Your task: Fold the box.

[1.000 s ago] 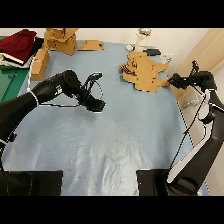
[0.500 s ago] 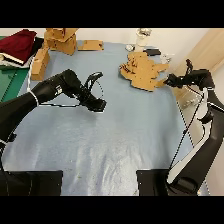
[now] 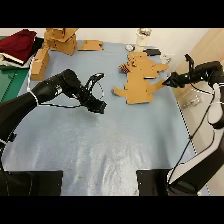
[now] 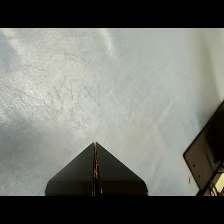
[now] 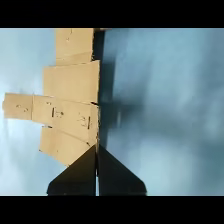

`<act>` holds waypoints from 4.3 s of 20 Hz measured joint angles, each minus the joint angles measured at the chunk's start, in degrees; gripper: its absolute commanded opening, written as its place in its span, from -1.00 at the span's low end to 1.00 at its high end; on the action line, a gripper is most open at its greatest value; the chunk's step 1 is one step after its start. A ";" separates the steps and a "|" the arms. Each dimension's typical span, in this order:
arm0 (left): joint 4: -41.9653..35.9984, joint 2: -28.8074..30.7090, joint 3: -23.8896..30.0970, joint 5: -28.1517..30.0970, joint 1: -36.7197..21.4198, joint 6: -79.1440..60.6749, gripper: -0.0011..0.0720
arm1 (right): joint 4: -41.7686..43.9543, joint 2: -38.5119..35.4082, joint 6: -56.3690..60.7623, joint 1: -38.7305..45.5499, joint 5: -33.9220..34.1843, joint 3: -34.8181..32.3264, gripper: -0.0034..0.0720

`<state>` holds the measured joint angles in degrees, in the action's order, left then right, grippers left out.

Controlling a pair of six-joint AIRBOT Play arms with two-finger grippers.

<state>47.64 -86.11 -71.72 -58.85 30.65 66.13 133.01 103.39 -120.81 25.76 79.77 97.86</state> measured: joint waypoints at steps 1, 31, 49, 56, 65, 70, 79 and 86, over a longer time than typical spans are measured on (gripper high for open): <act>-0.07 0.00 0.00 -0.79 0.00 -0.85 -0.94 | -0.46 -3.65 0.07 -0.50 -0.81 -5.66 -0.91; -6.40 11.65 17.09 -8.55 -8.92 -9.53 -0.93 | -4.59 -33.75 2.40 -10.51 -10.10 -60.87 -0.34; -8.70 11.67 17.14 -9.70 -9.22 -9.40 0.45 | 0.61 -30.77 -6.82 -23.76 -12.94 -61.20 -0.90; -7.02 9.86 17.59 -7.34 -13.88 -7.34 0.45 | 1.81 -40.00 -8.94 -36.87 -25.18 -66.79 -0.90; -9.29 1.03 18.97 -4.02 -15.23 -8.41 0.45 | 1.86 -44.59 -7.93 -41.27 -29.42 -67.78 -0.90; -18.64 -1.29 19.02 -3.19 -15.32 -17.09 0.45 | 1.79 -44.83 -7.08 -41.44 -29.59 -67.78 -0.90; -23.19 -1.86 19.02 -3.30 -15.34 -24.98 -0.03 | 1.31 -44.83 -6.54 -41.44 -29.40 -67.78 -0.90; -24.17 -1.86 19.04 -3.21 -17.75 -27.19 -0.01 | 0.55 -44.83 -6.51 -41.44 -28.76 -67.80 -0.90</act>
<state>23.46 -87.96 -52.69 -62.06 12.91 38.94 133.56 58.57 -127.33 -15.68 51.00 30.06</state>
